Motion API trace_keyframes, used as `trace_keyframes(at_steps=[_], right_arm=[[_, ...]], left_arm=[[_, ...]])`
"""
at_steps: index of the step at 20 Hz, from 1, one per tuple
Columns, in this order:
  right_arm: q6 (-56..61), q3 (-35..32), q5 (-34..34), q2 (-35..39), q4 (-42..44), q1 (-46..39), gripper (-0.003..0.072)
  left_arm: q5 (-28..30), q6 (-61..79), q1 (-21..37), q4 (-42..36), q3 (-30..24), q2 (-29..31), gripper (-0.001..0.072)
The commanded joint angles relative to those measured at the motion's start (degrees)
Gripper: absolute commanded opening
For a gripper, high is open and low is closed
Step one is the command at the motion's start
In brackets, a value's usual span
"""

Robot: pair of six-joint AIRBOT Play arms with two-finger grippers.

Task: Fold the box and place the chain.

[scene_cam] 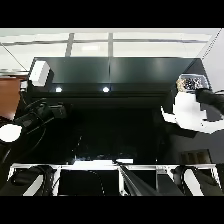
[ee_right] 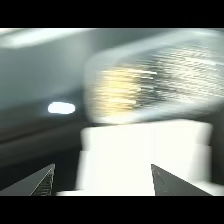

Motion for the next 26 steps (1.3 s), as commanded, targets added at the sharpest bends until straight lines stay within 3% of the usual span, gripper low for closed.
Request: trace_keyframes(at_steps=[1, 4, 6, 9, 11, 14, 15, 16, 17, 18, 19, 20, 24, 26], right_arm=[[20.2, 9.2, 7.0, -8.7, -26.1, -14.0, 0.0705], [21.9, 17.4, 17.4, -18.8, -23.1, -27.3, 0.0705], [16.2, 22.2, 23.3, -26.2, -18.3, -31.9, 0.0705], [3.2, 30.9, 37.3, -39.4, -8.0, -33.2, 0.0704], [-1.0, 35.8, 45.5, -46.5, -6.9, -31.9, 0.0704], [-5.4, 37.3, 46.9, -51.0, -7.1, -29.9, 0.0701], [-7.2, 37.3, 46.9, -51.8, -7.1, -29.1, 0.0552], [-9.3, 37.3, 46.7, -52.1, -7.0, -28.4, 0.0469], [-11.5, 37.3, 46.5, -52.1, -7.0, -27.7, 0.0471], [-13.1, 37.3, 46.6, -52.1, -7.0, -27.1, 0.0358], [-13.6, 37.3, 47.1, -52.1, -6.8, -26.7, 0.0082], [-14.9, 37.3, 48.2, -52.1, -6.6, -26.4, 0.0017], [-14.9, 37.2, 54.0, -50.4, 1.2, -25.3, 0.0016], [-14.5, 34.7, 53.5, -46.5, 7.1, -23.5, 0.0016]], left_arm=[[-5.9, 0.0, -0.3, 2.4, 0.1, -0.6, 0.0709], [-6.2, 0.0, -0.3, 2.4, 0.1, -0.6, 0.0709], [-6.1, 0.0, -0.3, 2.4, 0.1, -0.6, 0.0709], [-5.9, 0.0, -0.3, 2.4, 0.1, -0.6, 0.0709], [-5.9, 0.0, -0.3, 2.4, 0.1, -0.6, 0.0709], [-6.0, 0.0, -0.3, 2.4, 0.1, -0.6, 0.0709], [-5.9, 0.0, -0.3, 2.4, 0.1, -0.7, 0.0709], [-5.9, 0.0, -0.3, 2.4, 0.1, -0.7, 0.0709], [-5.9, 0.0, -0.3, 2.4, 0.1, -0.7, 0.0709], [-5.9, 0.0, -0.3, 2.4, 0.1, -0.7, 0.0709], [-5.9, 0.0, -0.3, 2.4, 0.1, -0.7, 0.0709], [-5.9, 0.0, -0.3, 2.4, 0.1, -0.7, 0.0709], [-6.0, 0.0, -0.3, 2.4, 0.1, -0.6, 0.0709], [-6.2, 0.0, -0.3, 2.3, 0.1, -0.6, 0.0709]])
